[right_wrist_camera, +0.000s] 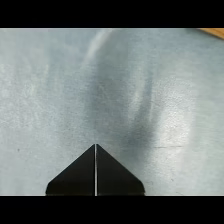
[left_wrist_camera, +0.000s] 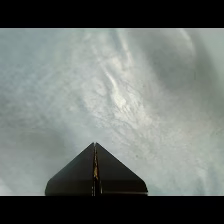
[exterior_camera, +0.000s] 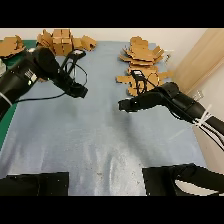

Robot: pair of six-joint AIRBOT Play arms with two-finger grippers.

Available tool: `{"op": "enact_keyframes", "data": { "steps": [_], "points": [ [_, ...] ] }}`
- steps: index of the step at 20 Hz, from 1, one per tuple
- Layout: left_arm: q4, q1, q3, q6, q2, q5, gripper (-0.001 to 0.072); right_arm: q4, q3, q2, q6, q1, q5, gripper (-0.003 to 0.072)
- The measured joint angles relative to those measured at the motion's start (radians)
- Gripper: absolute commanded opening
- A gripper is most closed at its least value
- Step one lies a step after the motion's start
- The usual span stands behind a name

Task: Fold the box.

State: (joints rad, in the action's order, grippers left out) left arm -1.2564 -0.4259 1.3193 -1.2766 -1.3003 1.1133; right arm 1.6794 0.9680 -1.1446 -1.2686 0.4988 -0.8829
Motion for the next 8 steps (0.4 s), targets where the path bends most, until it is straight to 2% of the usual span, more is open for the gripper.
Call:
{"op": "enact_keyframes", "data": {
  "steps": [3,8],
  "points": [
    [-0.004,-0.042,-0.09,-0.017,0.039,-0.043,0.0014,0.018,0.025,-0.035,-0.014,0.0,-0.026,0.0005],
    [-0.004,-0.063,-0.136,-0.029,0.058,-0.06,0.0014,0.026,0.037,-0.053,-0.021,0.0,-0.045,0.0005]
  ]
}}
